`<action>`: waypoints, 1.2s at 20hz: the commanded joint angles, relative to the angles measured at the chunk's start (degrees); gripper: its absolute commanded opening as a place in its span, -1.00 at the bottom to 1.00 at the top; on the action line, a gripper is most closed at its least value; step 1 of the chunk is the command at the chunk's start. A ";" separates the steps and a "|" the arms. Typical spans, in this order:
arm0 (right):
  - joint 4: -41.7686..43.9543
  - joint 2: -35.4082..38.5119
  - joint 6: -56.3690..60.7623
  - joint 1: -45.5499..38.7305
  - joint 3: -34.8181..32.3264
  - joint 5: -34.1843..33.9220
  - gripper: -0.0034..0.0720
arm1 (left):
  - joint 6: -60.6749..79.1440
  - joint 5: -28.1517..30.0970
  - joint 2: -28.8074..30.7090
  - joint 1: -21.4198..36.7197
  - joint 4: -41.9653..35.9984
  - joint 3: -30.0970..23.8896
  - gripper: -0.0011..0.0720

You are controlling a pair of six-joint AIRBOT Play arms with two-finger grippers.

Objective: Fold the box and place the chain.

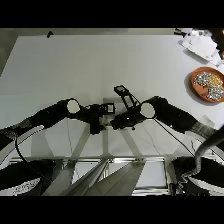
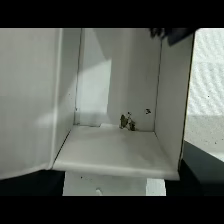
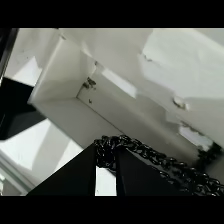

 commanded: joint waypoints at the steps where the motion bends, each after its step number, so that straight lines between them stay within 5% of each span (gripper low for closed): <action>1: 2.01 -2.29 0.59 0.26 0.02 -1.79 -0.87 | 0.02 0.02 -0.02 -0.02 0.02 0.02 0.16; 3: 2.05 -2.27 0.61 0.26 0.02 -2.16 -0.76 | 0.02 0.02 -0.02 -0.02 0.02 0.02 0.16; 5: 2.08 -2.12 0.61 0.24 0.02 -3.19 -0.30 | 0.02 0.02 -0.02 -0.02 0.02 0.02 0.16; 6: 2.08 -1.90 0.61 0.13 0.02 -3.45 -0.23 | 0.02 0.02 -0.02 -0.02 0.02 0.02 0.16; 12: -0.83 3.43 0.37 -4.42 0.02 -1.07 -0.23 | 0.02 0.02 -0.02 -0.02 0.02 0.02 0.16; 18: -13.18 17.49 -0.68 -16.83 0.00 16.76 -0.23 | 0.02 0.02 -0.02 -0.02 0.02 0.02 0.16; 21: -14.12 20.31 -3.28 -24.15 0.00 18.40 -0.22 | 0.02 0.02 -0.02 -0.02 0.02 0.02 0.16; 24: -14.40 20.26 -8.96 -28.94 -0.02 19.43 0.07 | 0.02 0.02 -0.02 -0.02 0.02 0.02 0.16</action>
